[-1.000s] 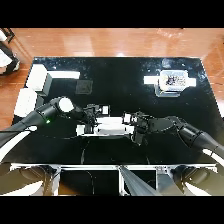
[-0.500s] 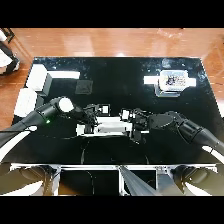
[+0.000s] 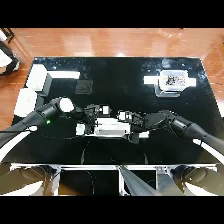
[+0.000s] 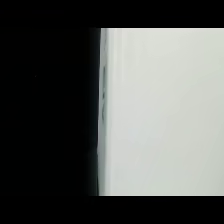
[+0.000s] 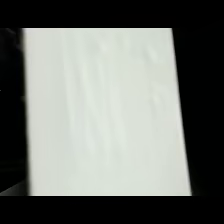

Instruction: Fold the box and place the chain.

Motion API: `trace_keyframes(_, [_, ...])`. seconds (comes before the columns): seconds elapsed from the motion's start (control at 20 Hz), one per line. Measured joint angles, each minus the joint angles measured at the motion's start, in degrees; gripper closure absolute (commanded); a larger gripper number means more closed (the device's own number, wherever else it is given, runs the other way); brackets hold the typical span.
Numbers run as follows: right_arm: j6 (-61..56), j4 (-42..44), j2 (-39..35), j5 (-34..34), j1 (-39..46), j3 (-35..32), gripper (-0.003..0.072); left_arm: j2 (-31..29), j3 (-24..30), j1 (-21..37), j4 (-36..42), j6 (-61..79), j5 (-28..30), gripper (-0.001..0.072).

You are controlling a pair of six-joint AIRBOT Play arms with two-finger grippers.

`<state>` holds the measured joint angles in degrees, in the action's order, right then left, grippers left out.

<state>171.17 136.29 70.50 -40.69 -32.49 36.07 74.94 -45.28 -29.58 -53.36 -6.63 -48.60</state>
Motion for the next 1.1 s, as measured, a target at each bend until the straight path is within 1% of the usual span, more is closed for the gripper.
trace_keyframes(0.6, [0.0, 0.2, 1.0, 4.6, 0.0, -1.5, -0.0026, 0.0, 0.0, 0.0, 0.0, 0.0, 0.5, 0.0688])
trace_keyframes(1.1, [0.0, 0.8, 2.5, 6.5, 0.0, -1.6, -0.0026, 0.0, 0.0, 0.0, 0.0, 0.0, 0.6, 0.0688])
